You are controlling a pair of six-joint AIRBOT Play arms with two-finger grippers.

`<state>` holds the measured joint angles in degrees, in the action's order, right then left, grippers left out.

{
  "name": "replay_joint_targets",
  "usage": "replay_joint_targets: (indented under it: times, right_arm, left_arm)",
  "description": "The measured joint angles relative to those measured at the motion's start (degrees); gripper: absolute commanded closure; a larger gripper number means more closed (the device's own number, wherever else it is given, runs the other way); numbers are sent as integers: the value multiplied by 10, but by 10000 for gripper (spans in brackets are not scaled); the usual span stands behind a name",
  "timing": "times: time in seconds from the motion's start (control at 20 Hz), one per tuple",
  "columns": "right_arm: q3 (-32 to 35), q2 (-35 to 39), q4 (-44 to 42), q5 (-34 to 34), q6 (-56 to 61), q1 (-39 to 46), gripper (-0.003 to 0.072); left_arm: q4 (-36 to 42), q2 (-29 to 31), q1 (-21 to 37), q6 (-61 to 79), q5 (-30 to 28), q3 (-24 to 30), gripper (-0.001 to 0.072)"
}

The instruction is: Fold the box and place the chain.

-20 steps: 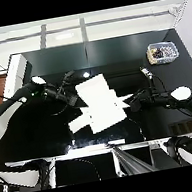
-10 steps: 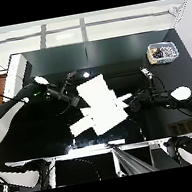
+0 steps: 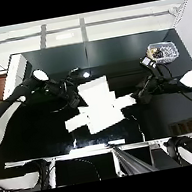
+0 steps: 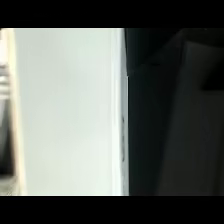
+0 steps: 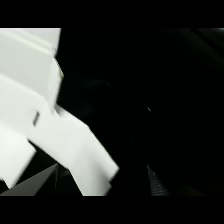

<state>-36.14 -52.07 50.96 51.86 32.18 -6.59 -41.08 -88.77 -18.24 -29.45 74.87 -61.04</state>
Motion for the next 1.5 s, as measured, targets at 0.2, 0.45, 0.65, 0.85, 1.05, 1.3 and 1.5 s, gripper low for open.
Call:
replay_joint_targets:
  times: [0.2,0.45,0.65,0.85,1.05,1.3,1.5]
  right_arm:
    - [-22,0,69,33,-19,6,38]
    - [-24,0,53,41,-83,7,38]
    - [0,0,-6,14,-152,7,38]
    - [33,0,-34,6,-180,7,38]
    - [71,0,-61,3,-220,5,39]
    - [111,-21,-78,-29,-293,-44,39]
    - [119,-55,-83,-78,-333,-99,39]
  left_arm:
    - [-14,59,-40,95,-118,25,683]
    - [-9,57,-68,236,-181,59,685]
    - [6,36,-78,287,-203,66,684]
    - [9,21,-80,304,-205,68,683]
    - [10,17,-81,310,-211,68,683]
    - [7,16,-81,312,-210,68,683]
    - [6,16,-81,312,-207,68,683]
